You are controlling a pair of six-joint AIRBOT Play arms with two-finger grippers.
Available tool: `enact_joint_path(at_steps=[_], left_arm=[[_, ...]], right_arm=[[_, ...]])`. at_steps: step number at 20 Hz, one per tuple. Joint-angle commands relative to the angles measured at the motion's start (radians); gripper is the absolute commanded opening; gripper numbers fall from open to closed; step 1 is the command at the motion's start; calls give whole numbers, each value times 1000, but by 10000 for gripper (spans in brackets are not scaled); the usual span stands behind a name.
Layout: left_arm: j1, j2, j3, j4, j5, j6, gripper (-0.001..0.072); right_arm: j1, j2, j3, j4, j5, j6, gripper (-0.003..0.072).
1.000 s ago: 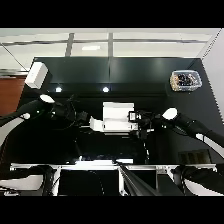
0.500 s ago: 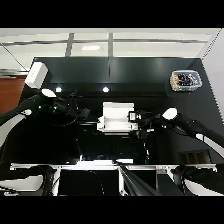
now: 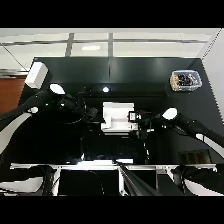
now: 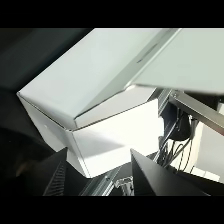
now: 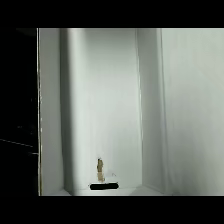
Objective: Fold the box and place the chain.
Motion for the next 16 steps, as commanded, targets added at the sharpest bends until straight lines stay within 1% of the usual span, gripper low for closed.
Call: enact_joint_path(at_steps=[1,4,9,13,16], left_arm=[[-36,1,43,106,3,-128,457],[-69,1,68,199,25,-241,457],[-130,1,69,225,106,-320,457],[-171,1,69,285,185,-411,457],[-194,2,82,315,188,-462,457]], right_arm=[[0,0,1,0,0,0,201],[0,0,1,0,0,0,201],[0,0,1,0,0,0,201],[0,0,1,0,0,0,201],[0,0,0,0,0,0,201]])
